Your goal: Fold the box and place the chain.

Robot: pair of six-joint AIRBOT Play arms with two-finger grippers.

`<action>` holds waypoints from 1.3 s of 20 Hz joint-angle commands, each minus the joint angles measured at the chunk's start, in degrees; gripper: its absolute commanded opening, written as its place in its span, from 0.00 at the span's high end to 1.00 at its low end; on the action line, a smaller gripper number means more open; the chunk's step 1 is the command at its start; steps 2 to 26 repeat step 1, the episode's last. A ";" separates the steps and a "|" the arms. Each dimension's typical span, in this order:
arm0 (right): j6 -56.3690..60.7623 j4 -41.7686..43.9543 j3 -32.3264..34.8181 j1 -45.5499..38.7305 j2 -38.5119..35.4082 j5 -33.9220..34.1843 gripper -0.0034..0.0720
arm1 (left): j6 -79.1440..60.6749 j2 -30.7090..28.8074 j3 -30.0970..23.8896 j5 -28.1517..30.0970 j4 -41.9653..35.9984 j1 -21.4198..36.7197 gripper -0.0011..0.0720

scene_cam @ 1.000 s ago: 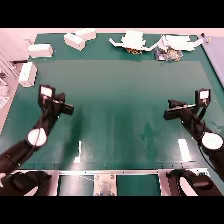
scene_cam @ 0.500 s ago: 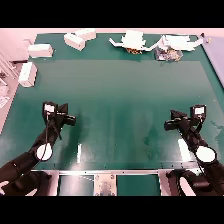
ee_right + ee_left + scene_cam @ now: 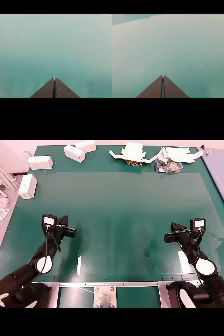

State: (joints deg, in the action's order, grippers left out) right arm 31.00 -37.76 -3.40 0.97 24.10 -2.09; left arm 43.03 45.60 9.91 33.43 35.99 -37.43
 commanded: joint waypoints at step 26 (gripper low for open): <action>0.02 0.00 0.02 0.00 -0.04 0.02 0.95 | 0.04 -0.04 -0.04 0.07 0.04 -0.02 0.96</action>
